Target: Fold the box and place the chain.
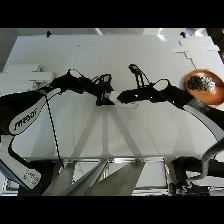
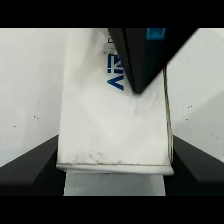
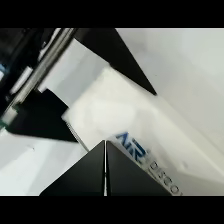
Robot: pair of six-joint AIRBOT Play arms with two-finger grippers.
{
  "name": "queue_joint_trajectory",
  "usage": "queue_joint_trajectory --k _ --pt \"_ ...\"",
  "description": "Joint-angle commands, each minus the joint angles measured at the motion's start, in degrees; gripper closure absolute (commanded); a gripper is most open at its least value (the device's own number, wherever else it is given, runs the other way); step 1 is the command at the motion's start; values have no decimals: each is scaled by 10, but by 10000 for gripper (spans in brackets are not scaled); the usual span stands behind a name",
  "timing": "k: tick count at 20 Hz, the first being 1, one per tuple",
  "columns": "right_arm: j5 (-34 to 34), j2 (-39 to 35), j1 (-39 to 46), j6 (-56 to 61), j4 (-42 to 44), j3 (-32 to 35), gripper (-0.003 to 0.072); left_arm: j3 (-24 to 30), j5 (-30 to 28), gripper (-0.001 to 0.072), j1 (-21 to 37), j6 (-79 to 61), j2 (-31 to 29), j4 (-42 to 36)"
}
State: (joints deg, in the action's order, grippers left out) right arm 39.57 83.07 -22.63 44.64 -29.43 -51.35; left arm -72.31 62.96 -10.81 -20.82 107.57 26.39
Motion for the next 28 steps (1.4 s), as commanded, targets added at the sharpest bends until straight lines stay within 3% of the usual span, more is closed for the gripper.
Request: queue_joint_trajectory --k 1,4,10,13,28 --pt "-10 -55 7 -29 21 -2 673 0 -2 413 0 -2 0 0" --pt "-8 -119 47 -20 -13 -2 673 0 -2 413 0 -2 0 0" --pt "26 -245 177 116 -240 -2 674 0 -2 413 0 -2 0 0" --pt "50 -286 234 125 -315 -2 673 0 -2 413 0 -2 0 0" --pt "44 -296 264 123 -322 -2 673 0 0 415 0 -2 0 0"
